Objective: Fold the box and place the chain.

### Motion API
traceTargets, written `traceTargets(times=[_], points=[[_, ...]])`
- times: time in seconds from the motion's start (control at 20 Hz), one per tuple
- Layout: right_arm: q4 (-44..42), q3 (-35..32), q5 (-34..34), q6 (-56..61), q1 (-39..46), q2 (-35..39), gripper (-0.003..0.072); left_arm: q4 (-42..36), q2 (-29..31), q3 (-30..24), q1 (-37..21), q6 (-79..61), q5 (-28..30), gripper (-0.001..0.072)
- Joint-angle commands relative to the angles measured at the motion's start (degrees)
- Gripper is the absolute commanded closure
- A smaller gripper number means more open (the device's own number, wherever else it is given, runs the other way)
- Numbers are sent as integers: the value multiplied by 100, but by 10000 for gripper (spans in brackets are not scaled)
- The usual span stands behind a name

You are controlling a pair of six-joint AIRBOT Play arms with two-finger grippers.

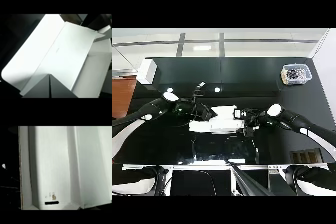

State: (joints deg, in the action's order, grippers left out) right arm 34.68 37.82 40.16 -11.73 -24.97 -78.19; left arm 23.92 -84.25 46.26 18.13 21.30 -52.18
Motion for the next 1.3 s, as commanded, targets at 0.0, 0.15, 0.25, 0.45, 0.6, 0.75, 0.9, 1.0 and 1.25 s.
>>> traceTargets(times=[0.0,0.15,0.25,0.45,0.6,0.75,0.9,1.0,1.25], points=[[-9,-2,-13,20,-2,-4,519,116,608,7,-358,-9,85,686],[-11,-2,-13,20,-2,-4,519,577,1565,-81,-778,-13,-280,686],[-11,-2,-13,20,-2,-4,519,682,2041,-295,-892,-654,-960,684],[-11,-2,-13,20,-2,-4,519,1211,2111,-874,-807,-2302,-1410,410],[-11,-2,-13,20,-2,-4,519,2076,1969,-1145,-640,-2704,-225,1],[-11,-2,-13,20,-2,-4,519,2286,1681,-1132,-289,-2883,173,10],[-11,-2,-13,20,-2,-4,519,2236,1392,-997,144,-2894,400,41],[-11,-2,-13,20,-2,-4,519,2229,1246,-925,337,-2905,446,229],[-11,-2,-13,20,-2,-4,519,2048,1239,-920,457,-2903,680,475]])
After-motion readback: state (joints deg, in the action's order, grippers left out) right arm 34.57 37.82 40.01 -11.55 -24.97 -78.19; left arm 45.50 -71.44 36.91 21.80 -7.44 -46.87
